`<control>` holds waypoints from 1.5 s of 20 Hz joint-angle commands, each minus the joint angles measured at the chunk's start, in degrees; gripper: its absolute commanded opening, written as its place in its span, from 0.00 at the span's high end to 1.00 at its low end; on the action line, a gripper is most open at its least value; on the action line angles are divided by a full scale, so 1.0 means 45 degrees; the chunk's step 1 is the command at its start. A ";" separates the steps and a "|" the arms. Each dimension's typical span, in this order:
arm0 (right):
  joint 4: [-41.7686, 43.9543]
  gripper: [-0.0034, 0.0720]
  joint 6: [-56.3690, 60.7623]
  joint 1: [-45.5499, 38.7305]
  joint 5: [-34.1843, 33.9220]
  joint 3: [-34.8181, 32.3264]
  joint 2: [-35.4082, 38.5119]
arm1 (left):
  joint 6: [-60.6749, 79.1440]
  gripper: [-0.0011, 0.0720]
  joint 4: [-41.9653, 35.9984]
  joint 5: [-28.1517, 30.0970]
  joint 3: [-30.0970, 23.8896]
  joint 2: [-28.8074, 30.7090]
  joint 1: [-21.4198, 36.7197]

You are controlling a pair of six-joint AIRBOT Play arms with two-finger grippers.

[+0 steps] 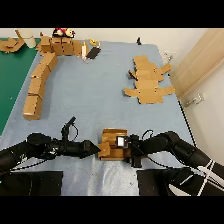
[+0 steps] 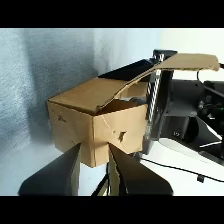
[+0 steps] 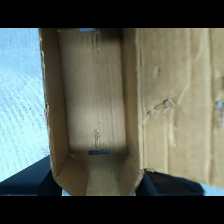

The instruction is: Fold the box.

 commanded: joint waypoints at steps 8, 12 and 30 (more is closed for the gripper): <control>0.0000 0.35 0.0000 0.0005 0.0005 0.0000 0.0000 | -0.2535 0.23 0.1763 0.3045 0.0933 -0.0005 -0.1982; 0.0000 0.35 0.0000 0.0005 0.0005 0.0000 0.0000 | -0.5751 0.23 0.4736 0.3740 0.1511 -0.0010 -0.2793; 0.0000 0.35 0.0000 0.0005 0.0005 0.0000 0.0000 | -2.2046 0.23 2.0162 -0.0461 0.6504 -0.2511 -0.6008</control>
